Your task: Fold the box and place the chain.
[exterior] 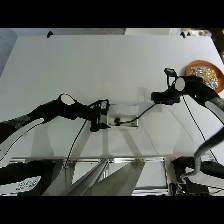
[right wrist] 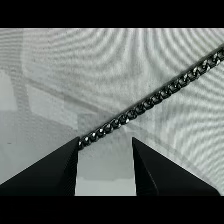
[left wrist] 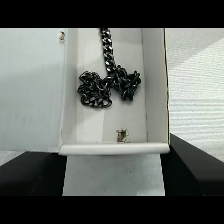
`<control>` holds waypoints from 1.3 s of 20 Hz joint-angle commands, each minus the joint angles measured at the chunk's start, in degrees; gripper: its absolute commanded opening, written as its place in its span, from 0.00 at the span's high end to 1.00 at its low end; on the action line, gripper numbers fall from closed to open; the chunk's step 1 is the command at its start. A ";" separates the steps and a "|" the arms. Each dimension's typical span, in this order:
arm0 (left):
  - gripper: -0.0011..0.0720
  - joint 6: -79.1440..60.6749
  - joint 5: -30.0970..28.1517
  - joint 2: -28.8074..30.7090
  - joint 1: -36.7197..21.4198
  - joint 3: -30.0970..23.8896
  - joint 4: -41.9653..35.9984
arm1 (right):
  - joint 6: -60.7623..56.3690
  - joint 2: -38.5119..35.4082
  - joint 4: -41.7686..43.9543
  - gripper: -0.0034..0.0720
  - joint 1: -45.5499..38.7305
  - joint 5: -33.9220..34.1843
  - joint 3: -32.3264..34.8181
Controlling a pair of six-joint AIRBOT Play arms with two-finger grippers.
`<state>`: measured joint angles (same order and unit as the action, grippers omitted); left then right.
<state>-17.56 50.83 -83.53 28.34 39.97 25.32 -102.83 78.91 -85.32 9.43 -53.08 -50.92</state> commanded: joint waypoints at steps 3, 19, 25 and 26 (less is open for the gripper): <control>0.61 -0.02 -0.02 0.02 -0.02 0.00 0.02 | -0.90 0.31 -0.07 0.54 -0.04 1.07 0.02; 0.61 0.00 -0.02 0.02 -0.02 0.00 0.02 | -2.21 1.86 -0.50 0.60 -0.04 0.70 0.02; 0.61 0.00 -0.02 0.02 -0.04 0.00 0.02 | -2.16 2.47 -0.57 0.67 -0.02 1.20 0.00; 0.61 0.00 -0.02 0.02 -0.02 0.00 0.02 | -2.14 2.47 -0.61 0.73 -0.02 1.01 0.00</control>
